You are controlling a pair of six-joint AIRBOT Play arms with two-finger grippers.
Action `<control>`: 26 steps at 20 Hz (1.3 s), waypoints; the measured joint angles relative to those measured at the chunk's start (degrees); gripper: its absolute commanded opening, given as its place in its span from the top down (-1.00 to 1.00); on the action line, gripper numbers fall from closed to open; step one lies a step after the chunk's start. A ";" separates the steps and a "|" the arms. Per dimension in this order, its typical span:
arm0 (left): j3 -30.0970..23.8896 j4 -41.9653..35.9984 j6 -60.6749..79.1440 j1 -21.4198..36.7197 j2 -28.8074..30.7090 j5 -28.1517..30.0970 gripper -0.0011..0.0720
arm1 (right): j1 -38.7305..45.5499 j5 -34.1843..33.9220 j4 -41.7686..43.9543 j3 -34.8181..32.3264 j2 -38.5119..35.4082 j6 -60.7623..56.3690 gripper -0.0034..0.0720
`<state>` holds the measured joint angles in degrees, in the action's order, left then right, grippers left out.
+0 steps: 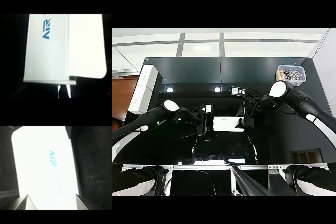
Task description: Fold the box and place the chain.
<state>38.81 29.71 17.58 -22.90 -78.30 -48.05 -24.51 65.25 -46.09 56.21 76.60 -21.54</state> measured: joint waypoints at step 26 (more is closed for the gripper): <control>0.00 0.00 0.00 0.00 0.00 0.07 0.01 | -0.42 -1.29 -1.73 -0.44 -2.93 1.05 0.75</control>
